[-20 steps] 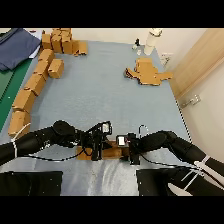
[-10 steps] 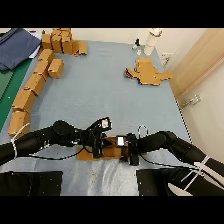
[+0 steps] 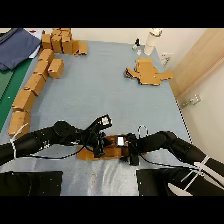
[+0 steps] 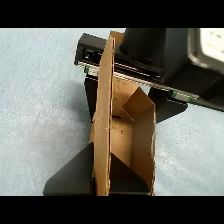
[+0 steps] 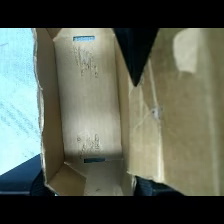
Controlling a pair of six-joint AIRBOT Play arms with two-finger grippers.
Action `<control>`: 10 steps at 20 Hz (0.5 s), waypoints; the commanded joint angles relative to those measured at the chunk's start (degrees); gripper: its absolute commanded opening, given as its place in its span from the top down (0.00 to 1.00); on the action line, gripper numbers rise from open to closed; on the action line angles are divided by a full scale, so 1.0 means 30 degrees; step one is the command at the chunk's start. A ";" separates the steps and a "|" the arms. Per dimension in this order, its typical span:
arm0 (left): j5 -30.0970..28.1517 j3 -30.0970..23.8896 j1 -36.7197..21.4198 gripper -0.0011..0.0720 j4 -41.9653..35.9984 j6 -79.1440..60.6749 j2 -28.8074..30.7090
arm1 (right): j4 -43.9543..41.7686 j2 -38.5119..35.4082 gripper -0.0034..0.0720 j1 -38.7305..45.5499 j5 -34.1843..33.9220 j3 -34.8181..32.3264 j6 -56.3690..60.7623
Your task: Fold the box.
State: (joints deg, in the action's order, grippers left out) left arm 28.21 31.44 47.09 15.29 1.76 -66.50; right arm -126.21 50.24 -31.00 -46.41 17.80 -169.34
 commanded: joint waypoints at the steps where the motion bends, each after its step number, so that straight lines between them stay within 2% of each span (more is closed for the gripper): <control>1: 0.0189 -0.0022 -0.0015 0.96 0.0503 0.0415 -0.0015 | 0.0007 0.0015 0.19 -0.0015 0.0044 -0.0007 0.0007; 2: 0.0270 -0.0022 -0.0015 0.95 0.0510 0.0408 -0.0015 | 0.0007 0.0015 0.19 -0.0015 0.0036 -0.0007 0.0007; 3: 0.0255 -0.0022 -0.0015 0.61 0.0495 0.0415 -0.0015 | 0.0007 0.0015 0.19 -0.0015 0.0036 -0.0007 0.0015; 4: 0.0255 -0.0022 -0.0015 0.32 0.0466 0.0568 -0.0015 | 0.0007 0.0015 0.19 -0.0015 0.0036 -0.0007 0.0007; 7: 0.0262 -0.0022 -0.0080 0.32 0.0495 0.0940 0.0138 | 0.0022 0.0015 0.19 -0.0015 0.0036 -0.0007 0.0007; 10: 0.0255 -0.0022 -0.0721 0.32 0.0583 0.0947 0.1122 | 0.0160 0.0015 0.19 -0.0015 0.0036 -0.0007 0.0015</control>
State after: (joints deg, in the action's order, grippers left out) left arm 28.53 31.29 46.17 17.58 4.12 -65.08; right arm -126.15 50.26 -31.03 -46.30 17.76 -169.38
